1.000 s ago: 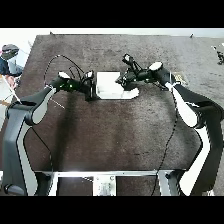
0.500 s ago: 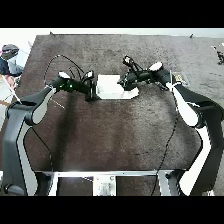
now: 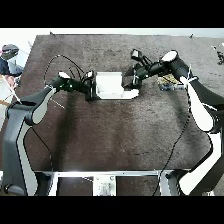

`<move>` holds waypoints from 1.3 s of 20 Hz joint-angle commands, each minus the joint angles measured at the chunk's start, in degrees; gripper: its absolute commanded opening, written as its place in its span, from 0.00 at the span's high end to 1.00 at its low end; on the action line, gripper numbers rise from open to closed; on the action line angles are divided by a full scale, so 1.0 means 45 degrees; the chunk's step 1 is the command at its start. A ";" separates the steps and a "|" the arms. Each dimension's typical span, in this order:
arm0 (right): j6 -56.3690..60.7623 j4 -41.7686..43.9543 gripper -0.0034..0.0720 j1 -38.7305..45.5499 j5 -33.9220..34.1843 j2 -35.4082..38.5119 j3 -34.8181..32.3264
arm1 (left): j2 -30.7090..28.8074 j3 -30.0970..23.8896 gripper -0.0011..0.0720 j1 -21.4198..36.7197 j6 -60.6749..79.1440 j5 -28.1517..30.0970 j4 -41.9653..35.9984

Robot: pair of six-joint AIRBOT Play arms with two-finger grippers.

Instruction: Fold the box and place the chain.

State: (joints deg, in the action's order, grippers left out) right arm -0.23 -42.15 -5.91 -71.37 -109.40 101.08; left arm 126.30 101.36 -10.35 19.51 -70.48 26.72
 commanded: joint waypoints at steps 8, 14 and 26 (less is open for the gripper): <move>-0.0034 -0.2361 0.33 -0.0767 -0.0165 -0.1302 -0.0015 | 0.0000 0.0000 0.43 0.0010 0.0005 0.0000 0.0005; -0.0029 -0.2341 0.33 -0.0816 0.0495 -0.1302 -0.0010 | 0.0000 0.0000 0.43 0.0010 0.0005 0.0000 0.0005; -0.0029 -0.2147 0.57 -0.1724 0.1496 -0.1302 -0.0015 | 0.0000 0.0000 0.43 0.0010 0.0005 0.0000 0.0005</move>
State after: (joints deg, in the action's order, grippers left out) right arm -0.40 -52.73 -12.64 -66.37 -115.24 101.03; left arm 126.30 101.36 -10.26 19.57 -70.52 26.81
